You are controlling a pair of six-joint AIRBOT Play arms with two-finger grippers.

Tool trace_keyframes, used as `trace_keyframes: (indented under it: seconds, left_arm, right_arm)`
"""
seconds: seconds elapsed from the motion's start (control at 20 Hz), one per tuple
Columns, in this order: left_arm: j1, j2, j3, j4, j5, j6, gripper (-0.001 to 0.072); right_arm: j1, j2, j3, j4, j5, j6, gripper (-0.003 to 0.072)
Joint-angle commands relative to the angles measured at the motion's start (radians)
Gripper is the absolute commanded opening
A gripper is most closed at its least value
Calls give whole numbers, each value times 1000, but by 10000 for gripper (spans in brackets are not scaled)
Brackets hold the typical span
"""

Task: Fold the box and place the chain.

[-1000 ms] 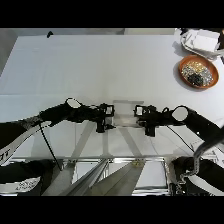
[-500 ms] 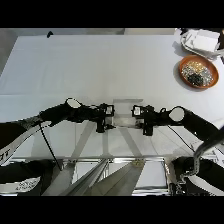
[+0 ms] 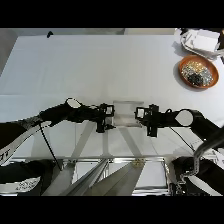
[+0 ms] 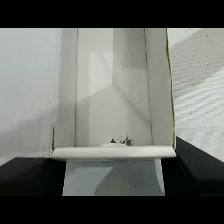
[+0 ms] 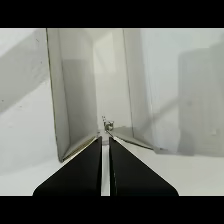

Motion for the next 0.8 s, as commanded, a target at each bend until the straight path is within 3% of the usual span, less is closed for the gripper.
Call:
trace_keyframes:
  seconds: [0.0, 0.15, 0.3, 0.5, 0.75]
  left_arm:
    - [0, 0, 0, 0, 0, 0, 251]
    - [0, 0, 0, 0, 0, 0, 251]
    - [0, 0, 0, 0, 0, 0, 251]
    - [0, 0, 0, 0, 0, 0, 251]
    - [0, 0, 0, 0, 0, 0, 251]
  right_arm:
    - [-47, 142, 0, -36, 117, 89, 34]
    - [-204, 272, 0, -67, 203, 279, 30]
    - [-422, 336, 0, -129, 195, 593, 12]
    - [-585, 301, -23, -139, 174, 742, 9]
    - [-542, 128, -61, -74, 189, 779, 8]
